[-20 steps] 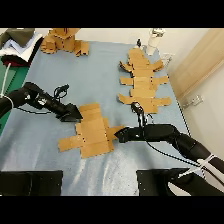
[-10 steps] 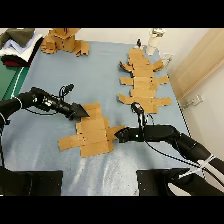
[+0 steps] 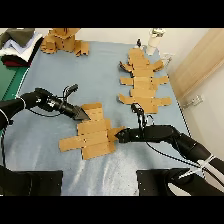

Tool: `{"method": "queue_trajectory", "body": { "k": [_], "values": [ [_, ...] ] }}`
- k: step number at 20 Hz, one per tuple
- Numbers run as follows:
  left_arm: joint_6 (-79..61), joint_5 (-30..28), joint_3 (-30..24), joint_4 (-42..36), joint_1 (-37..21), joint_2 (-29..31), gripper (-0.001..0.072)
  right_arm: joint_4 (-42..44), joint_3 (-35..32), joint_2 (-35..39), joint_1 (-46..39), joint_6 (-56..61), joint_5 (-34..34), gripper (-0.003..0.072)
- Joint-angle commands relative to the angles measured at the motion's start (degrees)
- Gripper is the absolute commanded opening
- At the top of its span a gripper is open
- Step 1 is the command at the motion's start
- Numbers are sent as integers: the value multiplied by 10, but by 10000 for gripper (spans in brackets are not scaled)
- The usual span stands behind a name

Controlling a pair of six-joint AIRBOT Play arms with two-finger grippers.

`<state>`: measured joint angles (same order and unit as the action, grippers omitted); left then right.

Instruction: Fold the box.

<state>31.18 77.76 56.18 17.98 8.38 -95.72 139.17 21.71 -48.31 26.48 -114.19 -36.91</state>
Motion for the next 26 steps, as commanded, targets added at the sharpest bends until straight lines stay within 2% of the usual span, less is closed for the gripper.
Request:
{"method": "queue_trajectory", "body": {
  "k": [1,5,6,7,8,12,15,17,19,20,21,22,23,26],
  "values": [
    [-13,2,1,0,1,0,104,-2,0,0,1,2,0,3],
    [-19,3,1,0,2,0,93,-2,0,1,1,2,0,12],
    [-26,5,1,1,2,0,12,-2,0,0,0,2,1,179],
    [-33,3,1,1,2,0,11,-7,0,1,0,2,5,439],
    [-36,2,1,0,2,0,11,-18,2,1,-2,2,6,485],
    [-69,7,9,1,3,16,11,-80,38,2,-51,57,-13,485],
    [-94,2,7,-2,27,50,10,-127,97,3,-108,83,-91,484],
    [-133,-50,-2,-33,68,82,10,-130,137,3,-140,83,-119,484],
    [-174,-115,-6,-30,114,113,10,-129,170,3,-151,84,-119,470],
    [-186,-132,-6,-23,133,126,10,-128,185,3,-151,90,-121,375],
    [-201,-138,-8,-21,150,139,10,-120,196,3,-151,92,-132,177],
    [-215,-142,-15,-26,161,152,10,-110,201,3,-150,92,-152,32],
    [-234,-153,-28,-32,171,167,10,-96,201,3,-150,92,-172,5],
    [-307,-217,-89,-55,189,199,10,-93,199,2,-126,110,-208,5]
  ]
}}
